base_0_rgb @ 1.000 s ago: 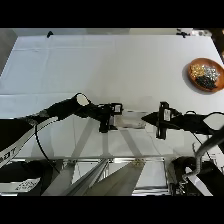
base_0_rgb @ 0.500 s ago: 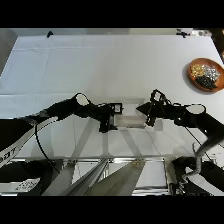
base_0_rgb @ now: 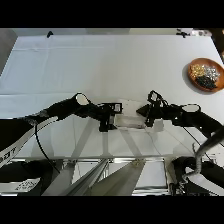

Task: Fold the box and place the chain.

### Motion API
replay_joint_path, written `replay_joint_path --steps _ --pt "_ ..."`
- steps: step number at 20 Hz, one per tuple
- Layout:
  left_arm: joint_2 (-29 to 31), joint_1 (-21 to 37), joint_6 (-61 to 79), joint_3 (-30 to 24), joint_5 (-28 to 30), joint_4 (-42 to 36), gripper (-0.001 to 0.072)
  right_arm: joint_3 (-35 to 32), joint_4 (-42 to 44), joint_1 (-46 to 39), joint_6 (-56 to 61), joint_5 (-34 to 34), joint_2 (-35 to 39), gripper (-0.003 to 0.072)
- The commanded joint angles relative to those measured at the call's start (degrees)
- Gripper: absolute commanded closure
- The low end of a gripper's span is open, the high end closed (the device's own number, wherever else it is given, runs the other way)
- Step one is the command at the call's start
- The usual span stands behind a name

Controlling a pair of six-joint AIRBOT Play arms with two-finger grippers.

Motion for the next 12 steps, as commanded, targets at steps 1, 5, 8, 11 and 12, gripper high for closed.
replay_joint_path --steps 1,5,8,11,12 --pt "0.0 0.0 0.1 0.1 -0.2 0.0 0.0264 0.0 0.1 0.0 -0.7 0.2 0.0 0.0676" --pt "0.0 0.0 0.1 0.1 -0.1 0.0 0.0264 0.0 -1.2 0.0 -0.7 0.4 6.3 0.0676" --pt "0.0 0.0 0.1 0.1 -0.1 0.0 0.0264 0.0 -10.7 0.0 1.1 2.1 16.1 0.0679" --pt "0.0 0.1 0.1 0.1 0.1 -0.2 0.0264 0.0 -27.1 0.0 12.8 8.5 25.2 0.0679" --pt "0.0 0.1 0.1 0.1 0.3 -0.2 0.0264 0.0 -33.5 0.0 16.7 11.0 27.8 0.0679"
